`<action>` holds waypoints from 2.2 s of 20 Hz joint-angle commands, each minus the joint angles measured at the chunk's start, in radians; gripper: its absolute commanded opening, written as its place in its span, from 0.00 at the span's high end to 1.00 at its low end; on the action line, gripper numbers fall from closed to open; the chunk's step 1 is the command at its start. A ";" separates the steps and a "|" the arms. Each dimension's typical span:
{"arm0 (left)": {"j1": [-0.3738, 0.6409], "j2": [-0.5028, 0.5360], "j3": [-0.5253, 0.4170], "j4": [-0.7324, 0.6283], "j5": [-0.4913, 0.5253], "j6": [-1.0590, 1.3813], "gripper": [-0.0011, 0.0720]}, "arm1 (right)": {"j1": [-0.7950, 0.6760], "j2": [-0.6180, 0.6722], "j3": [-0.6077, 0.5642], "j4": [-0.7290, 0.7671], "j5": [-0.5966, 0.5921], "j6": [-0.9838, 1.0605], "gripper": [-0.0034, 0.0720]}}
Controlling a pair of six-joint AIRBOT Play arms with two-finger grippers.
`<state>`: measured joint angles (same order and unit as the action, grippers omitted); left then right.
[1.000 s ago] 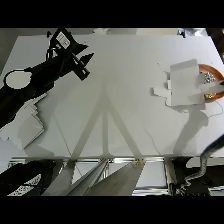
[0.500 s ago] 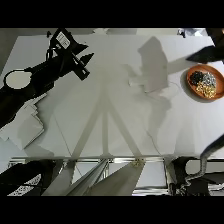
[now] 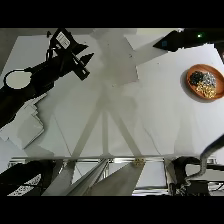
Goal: Fold the box and place the chain.
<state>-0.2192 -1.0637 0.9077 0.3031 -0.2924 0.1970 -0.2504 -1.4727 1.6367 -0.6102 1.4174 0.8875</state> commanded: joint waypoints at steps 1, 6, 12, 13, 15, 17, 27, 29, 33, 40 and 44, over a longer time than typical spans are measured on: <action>-0.001 -0.001 0.001 0.000 0.000 0.000 0.58 | 0.014 -0.018 -0.031 -0.117 -0.028 0.004 0.95; -0.001 -0.001 0.001 0.000 0.000 0.000 0.58 | 0.035 -0.030 -0.274 -0.048 -0.263 -0.185 0.95; -0.001 -0.001 0.001 0.000 0.000 0.000 0.58 | 0.036 -0.030 -0.485 -0.052 -0.459 -0.300 0.95; -0.001 -0.001 0.001 0.000 0.000 0.000 0.58 | 0.035 -0.029 -0.484 -0.079 -0.477 -0.296 0.95; -0.001 -0.001 0.001 0.000 0.000 0.000 0.58 | 0.012 -0.018 -0.484 -0.064 -0.525 -0.294 0.95; -0.001 -0.001 0.001 0.000 0.000 0.000 0.58 | -0.010 -0.008 -0.484 -0.089 -0.517 -0.298 0.95; -0.001 -0.001 0.001 0.000 0.000 0.000 0.58 | -0.014 -0.039 -0.484 -0.375 -0.622 -0.097 0.95; -0.001 -0.001 0.001 0.000 0.000 0.000 0.58 | -0.011 -0.076 -0.484 -0.388 -0.615 -0.075 0.95; -0.001 -0.001 0.001 0.000 0.000 0.000 0.58 | 0.014 -0.129 -0.484 -0.399 -0.632 -0.077 0.95; -0.001 -0.001 0.001 0.000 0.000 0.000 0.58 | 0.037 -0.138 -0.484 -0.426 -0.676 -0.032 0.95; -0.001 -0.001 0.001 0.000 0.000 0.000 0.58 | 0.037 -0.138 -0.484 -0.424 -0.659 0.001 0.95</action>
<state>-0.2192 -1.0637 0.9077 0.3035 -0.2924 0.1970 -0.2142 -1.6096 1.1530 -1.0325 0.7525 0.8539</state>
